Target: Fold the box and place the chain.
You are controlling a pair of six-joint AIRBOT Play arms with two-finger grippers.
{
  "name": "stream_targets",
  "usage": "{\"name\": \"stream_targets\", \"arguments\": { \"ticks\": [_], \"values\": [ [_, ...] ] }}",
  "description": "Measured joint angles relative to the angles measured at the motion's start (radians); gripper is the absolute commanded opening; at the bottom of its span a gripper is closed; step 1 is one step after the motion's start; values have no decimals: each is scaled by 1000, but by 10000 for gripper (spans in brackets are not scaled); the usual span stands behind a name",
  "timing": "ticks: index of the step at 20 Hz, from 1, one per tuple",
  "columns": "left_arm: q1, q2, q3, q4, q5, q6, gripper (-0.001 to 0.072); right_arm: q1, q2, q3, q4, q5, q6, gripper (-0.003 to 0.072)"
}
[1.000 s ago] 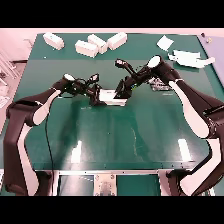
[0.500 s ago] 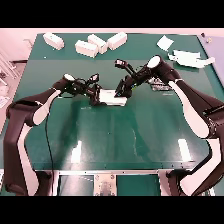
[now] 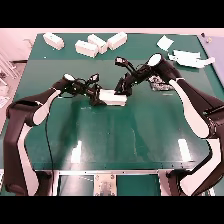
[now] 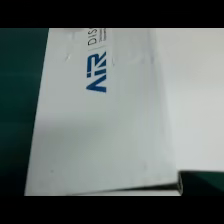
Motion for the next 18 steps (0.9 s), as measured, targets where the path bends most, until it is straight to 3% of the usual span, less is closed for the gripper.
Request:
{"name": "stream_targets", "arguments": {
  "ticks": [15,18],
  "values": [
    [0,0,0,0,0,0,592,-2,9,24,-11,39,-1,323],
    [0,0,0,0,0,0,592,-2,9,24,-14,34,-4,267]
  ]
}}
